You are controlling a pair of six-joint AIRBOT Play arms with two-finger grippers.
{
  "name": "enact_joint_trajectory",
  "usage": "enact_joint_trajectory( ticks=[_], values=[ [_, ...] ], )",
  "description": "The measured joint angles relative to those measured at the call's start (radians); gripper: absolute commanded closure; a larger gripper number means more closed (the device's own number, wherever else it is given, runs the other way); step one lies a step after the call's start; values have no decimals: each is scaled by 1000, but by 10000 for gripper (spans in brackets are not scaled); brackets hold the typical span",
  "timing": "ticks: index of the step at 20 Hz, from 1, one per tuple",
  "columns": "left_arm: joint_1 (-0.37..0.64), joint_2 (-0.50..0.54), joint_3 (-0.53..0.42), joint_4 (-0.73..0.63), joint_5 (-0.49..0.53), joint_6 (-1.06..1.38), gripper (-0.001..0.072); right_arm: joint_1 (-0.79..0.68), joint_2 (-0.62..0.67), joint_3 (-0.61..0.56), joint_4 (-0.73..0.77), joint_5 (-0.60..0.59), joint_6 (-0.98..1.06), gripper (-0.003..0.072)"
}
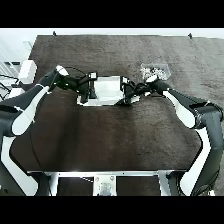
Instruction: Fold the box and place the chain.
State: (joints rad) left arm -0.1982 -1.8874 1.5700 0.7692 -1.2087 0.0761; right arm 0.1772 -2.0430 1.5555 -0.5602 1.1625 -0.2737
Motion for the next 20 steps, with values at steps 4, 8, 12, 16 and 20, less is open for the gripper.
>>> enact_joint_trajectory(
  ticks=[4,8,12,16,20],
  values=[
    [38,49,18,-2,-66,-47,694,0,0,0,0,-1,0,51],
    [74,131,14,-11,-90,-109,695,0,0,0,0,-2,0,51],
    [134,214,-54,-22,-82,-227,695,0,0,0,0,-2,0,51],
    [204,273,-193,-30,33,-523,694,0,0,0,0,-2,0,51],
    [235,290,-299,-24,119,-838,694,0,0,0,0,-2,0,52]
  ],
)
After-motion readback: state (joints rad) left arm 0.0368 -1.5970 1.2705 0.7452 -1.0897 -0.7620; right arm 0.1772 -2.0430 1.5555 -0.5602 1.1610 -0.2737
